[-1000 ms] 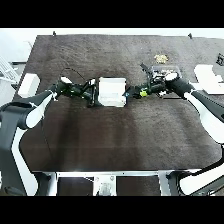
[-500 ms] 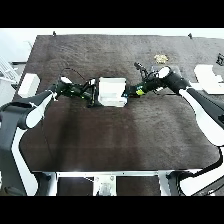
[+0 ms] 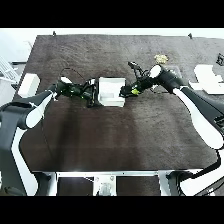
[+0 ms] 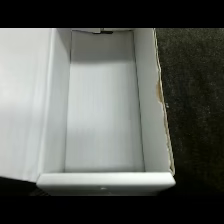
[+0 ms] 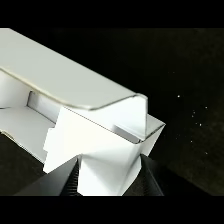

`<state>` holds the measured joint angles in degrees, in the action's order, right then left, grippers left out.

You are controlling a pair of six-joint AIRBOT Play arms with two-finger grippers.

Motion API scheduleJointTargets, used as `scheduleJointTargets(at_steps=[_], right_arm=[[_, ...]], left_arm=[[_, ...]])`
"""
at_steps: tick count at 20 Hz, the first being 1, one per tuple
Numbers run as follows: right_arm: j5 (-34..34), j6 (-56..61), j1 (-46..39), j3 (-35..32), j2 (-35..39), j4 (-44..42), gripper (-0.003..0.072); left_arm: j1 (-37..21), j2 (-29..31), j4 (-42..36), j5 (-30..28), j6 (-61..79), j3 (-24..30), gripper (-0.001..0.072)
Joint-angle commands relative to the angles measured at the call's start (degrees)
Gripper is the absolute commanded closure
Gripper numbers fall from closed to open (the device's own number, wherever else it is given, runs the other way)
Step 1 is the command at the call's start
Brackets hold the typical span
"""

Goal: Fold the box and place the chain.

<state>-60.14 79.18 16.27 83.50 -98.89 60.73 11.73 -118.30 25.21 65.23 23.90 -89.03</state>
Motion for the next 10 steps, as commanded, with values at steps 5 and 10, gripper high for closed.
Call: scheduleJointTargets(at_steps=[5, 10], right_arm=[[1.42, 11.41, 3.48, 1.09, -0.02, 12.94, 0.0239], [2.12, 17.79, 6.01, 2.19, -0.07, 17.97, 0.0267]], left_arm=[[-0.02, -0.02, 0.00, 0.17, 0.11, -0.02, 0.0422], [-0.02, -0.02, 0.00, 0.22, 0.11, -0.02, 0.0422]])
